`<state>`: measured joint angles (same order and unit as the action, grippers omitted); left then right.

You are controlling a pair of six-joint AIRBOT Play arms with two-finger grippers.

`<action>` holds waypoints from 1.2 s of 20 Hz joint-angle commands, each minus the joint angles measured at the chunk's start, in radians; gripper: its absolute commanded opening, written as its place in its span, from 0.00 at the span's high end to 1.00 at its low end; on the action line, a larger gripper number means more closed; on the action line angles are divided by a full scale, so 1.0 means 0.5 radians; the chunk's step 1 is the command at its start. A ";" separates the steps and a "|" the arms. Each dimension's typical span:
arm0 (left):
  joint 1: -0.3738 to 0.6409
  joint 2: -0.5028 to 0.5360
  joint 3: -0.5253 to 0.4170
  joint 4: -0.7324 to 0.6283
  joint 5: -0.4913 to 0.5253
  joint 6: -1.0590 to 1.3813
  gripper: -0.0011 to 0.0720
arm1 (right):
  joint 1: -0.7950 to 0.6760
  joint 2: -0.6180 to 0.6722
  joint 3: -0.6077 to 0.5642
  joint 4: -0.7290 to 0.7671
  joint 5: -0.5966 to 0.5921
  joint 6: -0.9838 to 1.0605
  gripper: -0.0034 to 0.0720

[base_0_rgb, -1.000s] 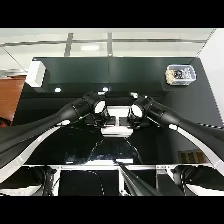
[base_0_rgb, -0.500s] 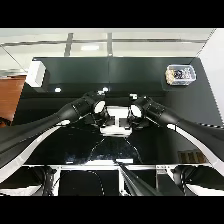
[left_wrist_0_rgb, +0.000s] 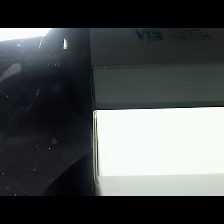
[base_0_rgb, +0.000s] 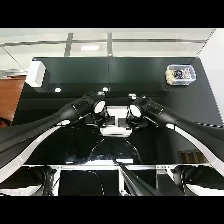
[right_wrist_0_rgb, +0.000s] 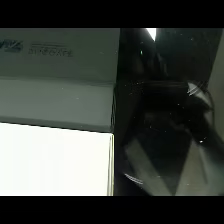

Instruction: Fold the box and place the chain.

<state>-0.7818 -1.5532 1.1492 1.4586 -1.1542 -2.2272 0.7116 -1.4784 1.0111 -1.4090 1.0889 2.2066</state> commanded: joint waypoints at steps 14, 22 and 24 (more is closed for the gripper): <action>0.002 -0.001 0.002 -0.003 -0.006 -0.002 0.95 | -0.190 0.814 0.174 -0.845 0.306 -0.415 0.44; 0.002 -0.001 0.002 -0.009 -0.012 -0.002 0.95 | -1.216 0.429 0.061 -1.154 -0.763 -0.400 0.00; 0.002 -0.001 0.002 -0.009 -0.021 -0.002 0.95 | -1.472 0.159 0.280 -0.785 -0.841 -0.401 0.00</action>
